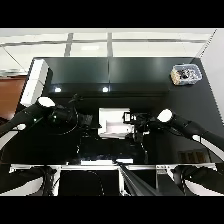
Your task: Fold the box and place the chain.
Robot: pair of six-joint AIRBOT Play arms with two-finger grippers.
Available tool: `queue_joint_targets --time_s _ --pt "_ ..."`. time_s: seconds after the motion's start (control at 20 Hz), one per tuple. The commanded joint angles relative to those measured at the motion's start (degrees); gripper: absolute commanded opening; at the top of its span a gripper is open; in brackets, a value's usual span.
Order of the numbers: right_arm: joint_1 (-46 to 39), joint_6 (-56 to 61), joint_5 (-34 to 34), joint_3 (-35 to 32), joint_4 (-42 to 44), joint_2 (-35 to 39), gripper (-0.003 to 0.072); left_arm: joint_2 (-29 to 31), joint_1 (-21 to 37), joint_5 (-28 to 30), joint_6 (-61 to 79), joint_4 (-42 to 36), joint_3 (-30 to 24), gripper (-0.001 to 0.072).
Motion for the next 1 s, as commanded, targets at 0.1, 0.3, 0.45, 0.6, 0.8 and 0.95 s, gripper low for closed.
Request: queue_joint_targets --time_s 0.1,0.3,0.45,0.6,0.8,0.95 --pt "0.0 0.0 0.0 0.0 0.0 0.0 0.0412 0.0 -4.3 1.8 -12.7 9.9 3.8 0.0392" --pt "0.0 0.0 0.0 0.0 0.0 0.0 0.0412 0.0 -7.2 4.2 -14.9 10.8 4.9 0.0392" --pt "0.0 0.0 0.0 0.0 0.0 0.0 0.0412 0.0 -9.3 6.7 -18.6 13.6 4.9 0.0391" --pt "0.0 0.0 0.0 0.0 0.0 0.0 0.0412 0.0 -10.6 7.6 -22.1 17.0 4.9 0.0391" --pt "0.0 0.0 0.0 0.0 0.0 0.0 0.0412 0.0 -11.3 8.0 -23.8 19.1 4.9 0.0391" --pt "0.0 0.0 0.0 0.0 0.0 0.0 0.0412 0.0 -12.0 8.2 -25.3 20.2 4.9 0.0391"
